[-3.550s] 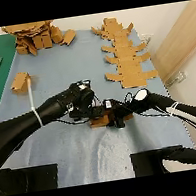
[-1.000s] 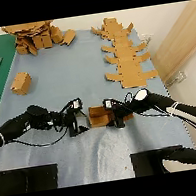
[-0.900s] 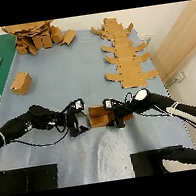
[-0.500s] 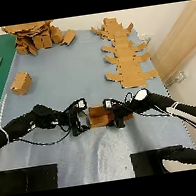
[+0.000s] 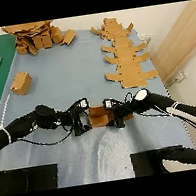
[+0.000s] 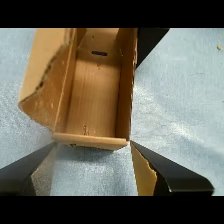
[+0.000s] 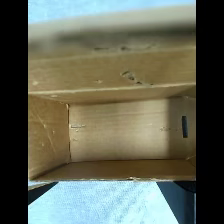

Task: Fold the box.

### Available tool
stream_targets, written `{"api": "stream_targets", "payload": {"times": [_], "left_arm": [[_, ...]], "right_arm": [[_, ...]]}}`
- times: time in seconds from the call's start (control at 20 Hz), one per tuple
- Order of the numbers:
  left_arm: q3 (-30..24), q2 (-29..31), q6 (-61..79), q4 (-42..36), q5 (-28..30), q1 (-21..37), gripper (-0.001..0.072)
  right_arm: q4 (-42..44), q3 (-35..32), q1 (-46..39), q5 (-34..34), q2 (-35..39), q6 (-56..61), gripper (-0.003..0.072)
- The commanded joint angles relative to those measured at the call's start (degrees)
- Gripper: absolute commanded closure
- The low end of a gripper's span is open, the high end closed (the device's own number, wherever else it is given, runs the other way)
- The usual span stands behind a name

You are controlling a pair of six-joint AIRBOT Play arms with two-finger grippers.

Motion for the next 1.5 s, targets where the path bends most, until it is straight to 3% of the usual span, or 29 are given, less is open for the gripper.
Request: {"api": "stream_targets", "payload": {"times": [0.0,0.25,0.4,1.15,1.45], "left_arm": [[0.3,-0.1,-1.2,-0.3,0.5,-0.6,0.0018],[0.3,-0.1,-1.8,0.6,1.6,-1.9,0.0018],[0.3,-0.1,-1.9,0.6,5.3,-1.9,0.0018],[0.3,-0.4,-1.2,3.7,3.8,-2.0,0.0018],[0.8,-1.4,-1.5,3.8,7.4,-1.8,0.0018]], "right_arm": [[0.0,0.1,0.0,0.0,0.0,0.0,0.0092],[0.0,0.1,0.0,0.0,0.0,0.0,0.0092],[0.0,0.1,0.1,0.1,0.0,0.0,0.0092],[4.1,0.1,0.1,0.7,0.0,0.0,0.0092],[4.1,0.1,0.1,0.9,0.0,0.0,0.0092]]}}
